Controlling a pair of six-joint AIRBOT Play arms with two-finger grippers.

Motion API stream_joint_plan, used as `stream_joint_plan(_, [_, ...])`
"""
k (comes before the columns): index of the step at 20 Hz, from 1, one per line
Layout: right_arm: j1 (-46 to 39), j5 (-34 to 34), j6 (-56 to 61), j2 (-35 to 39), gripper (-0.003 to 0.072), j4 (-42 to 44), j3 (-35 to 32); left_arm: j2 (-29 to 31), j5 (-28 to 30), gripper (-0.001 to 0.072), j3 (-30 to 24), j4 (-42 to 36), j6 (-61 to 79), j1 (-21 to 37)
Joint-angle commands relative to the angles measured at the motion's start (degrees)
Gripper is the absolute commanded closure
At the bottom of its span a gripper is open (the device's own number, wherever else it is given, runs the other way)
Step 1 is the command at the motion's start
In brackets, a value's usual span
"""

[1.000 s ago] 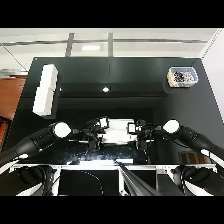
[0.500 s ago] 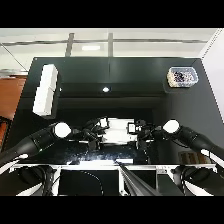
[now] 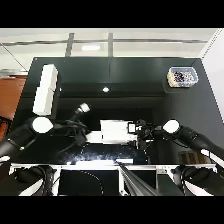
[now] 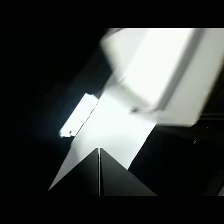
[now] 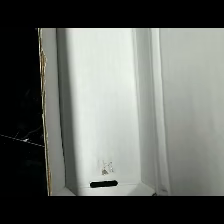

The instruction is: Fold the box and place the chain.

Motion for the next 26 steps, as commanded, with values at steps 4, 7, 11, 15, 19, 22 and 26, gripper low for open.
stream_joint_plan(4, [0.0,0.1,-0.1,0.0,0.0213,0.0,0.0,2.0,-15.8,0.0679,-2.9,8.3,-42.8,21.9])
stream_joint_plan(7, [0.0,0.1,-0.1,0.0,0.0213,0.0,0.0,0.0,-12.5,0.0677,-5.9,1.8,-42.8,24.1])
stream_joint_plan(11, [0.0,0.1,-0.1,0.0,0.0213,-0.1,0.0,-8.5,-10.8,0.0677,-6.6,-6.6,-36.7,23.6])
stream_joint_plan(15, [0.0,0.1,-0.1,0.0,0.0213,-0.1,0.0,-16.4,-10.3,0.0679,-6.6,-21.9,-21.4,21.4])
stream_joint_plan(19, [0.0,0.1,-0.1,0.0,0.0213,0.0,0.0,-18.1,-9.2,0.0681,-6.6,-24.5,-19.1,17.3])
stream_joint_plan(22, [0.0,0.0,-0.1,0.0,0.0213,0.0,0.0,-16.5,-9.0,0.0680,-6.1,-24.4,-19.5,14.6])
stream_joint_plan(26, [0.0,0.0,-0.1,0.0,0.0213,0.0,0.0,-11.0,-9.5,0.0142,-5.3,-24.0,-19.3,13.2])
